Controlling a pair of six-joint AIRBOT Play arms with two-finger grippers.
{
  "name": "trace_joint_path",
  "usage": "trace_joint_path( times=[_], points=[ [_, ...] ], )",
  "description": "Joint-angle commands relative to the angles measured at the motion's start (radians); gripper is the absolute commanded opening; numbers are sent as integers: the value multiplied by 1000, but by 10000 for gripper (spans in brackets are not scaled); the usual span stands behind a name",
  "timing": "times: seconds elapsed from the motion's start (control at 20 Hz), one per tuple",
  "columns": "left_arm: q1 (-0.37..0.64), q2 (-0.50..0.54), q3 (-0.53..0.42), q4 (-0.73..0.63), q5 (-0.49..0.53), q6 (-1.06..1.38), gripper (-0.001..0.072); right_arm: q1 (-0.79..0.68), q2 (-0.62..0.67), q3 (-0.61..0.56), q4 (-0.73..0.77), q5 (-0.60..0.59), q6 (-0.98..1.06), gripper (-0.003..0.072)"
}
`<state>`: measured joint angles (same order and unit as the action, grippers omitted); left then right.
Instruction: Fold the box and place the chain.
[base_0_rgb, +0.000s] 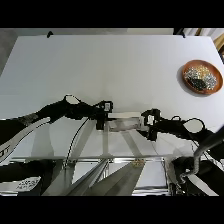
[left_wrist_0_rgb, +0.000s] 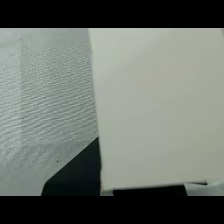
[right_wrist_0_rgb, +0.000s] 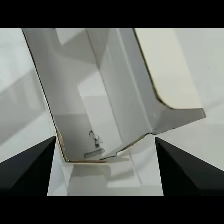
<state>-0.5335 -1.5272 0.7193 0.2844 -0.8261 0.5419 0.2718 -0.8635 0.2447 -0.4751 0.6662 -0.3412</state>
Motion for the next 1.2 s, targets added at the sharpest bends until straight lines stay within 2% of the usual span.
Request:
trace_joint_path(
  times=[0.0, 0.35, 0.7, 0.75, 0.8, 0.85, 1.15],
  points=[
    [0, -1, 1, 0, 0, 0, 11, -18, -64, 3, 93, 48, -137, 683],
    [0, -1, 1, 0, 0, 0, 11, -14, -195, 58, 91, 109, -140, 681],
    [0, -1, 1, 0, 0, 0, 11, -9, -236, 57, 82, 99, -139, 636],
    [0, -1, 1, 0, 0, 0, 11, -9, -236, 57, 79, 96, -139, 592],
    [0, -1, 1, 0, 0, 0, 11, -9, -237, 57, 76, 91, -140, 514],
    [0, -1, 1, 0, 0, 0, 11, -9, -237, 57, 72, 80, -140, 501],
    [0, -1, 1, 0, 0, 0, 11, -9, -276, 58, 64, 70, -143, 522]
  ],
)
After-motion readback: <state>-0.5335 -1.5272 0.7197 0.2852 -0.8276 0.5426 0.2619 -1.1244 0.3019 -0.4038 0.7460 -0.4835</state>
